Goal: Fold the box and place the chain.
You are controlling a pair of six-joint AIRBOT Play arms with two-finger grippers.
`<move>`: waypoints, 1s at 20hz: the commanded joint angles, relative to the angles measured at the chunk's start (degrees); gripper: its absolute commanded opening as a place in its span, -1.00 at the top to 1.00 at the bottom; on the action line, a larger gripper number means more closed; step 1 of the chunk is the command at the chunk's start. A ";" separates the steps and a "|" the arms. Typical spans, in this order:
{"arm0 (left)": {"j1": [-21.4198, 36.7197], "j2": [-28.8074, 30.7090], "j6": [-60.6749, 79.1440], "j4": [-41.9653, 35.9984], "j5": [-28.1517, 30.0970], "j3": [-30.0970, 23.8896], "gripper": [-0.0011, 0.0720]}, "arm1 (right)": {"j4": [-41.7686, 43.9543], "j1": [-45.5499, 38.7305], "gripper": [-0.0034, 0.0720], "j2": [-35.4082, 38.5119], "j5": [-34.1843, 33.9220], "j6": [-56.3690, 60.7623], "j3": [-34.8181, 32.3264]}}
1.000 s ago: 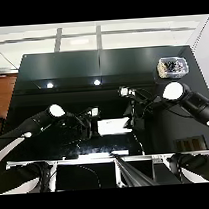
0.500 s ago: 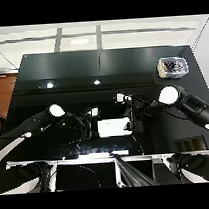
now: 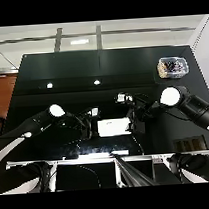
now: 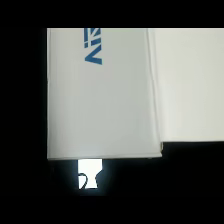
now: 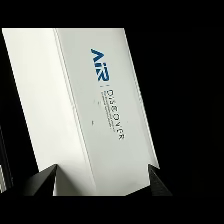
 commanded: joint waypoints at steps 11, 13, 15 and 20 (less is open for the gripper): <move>-0.02 -0.04 0.02 0.00 -0.02 0.00 -0.32 | 7.69 0.24 -0.97 -2.32 -2.01 -15.34 -0.04; -0.02 -0.04 0.02 0.00 -0.02 0.00 -0.32 | 7.61 1.36 -0.97 -3.04 -1.99 -15.82 -0.04; -0.02 -0.04 0.02 0.00 0.00 0.00 -0.32 | 7.23 2.99 -0.97 -4.13 -2.08 -16.79 -0.04; -0.02 -0.04 0.02 0.00 -0.02 0.00 -0.32 | 4.92 3.52 -0.97 -4.76 -6.14 -18.62 -0.04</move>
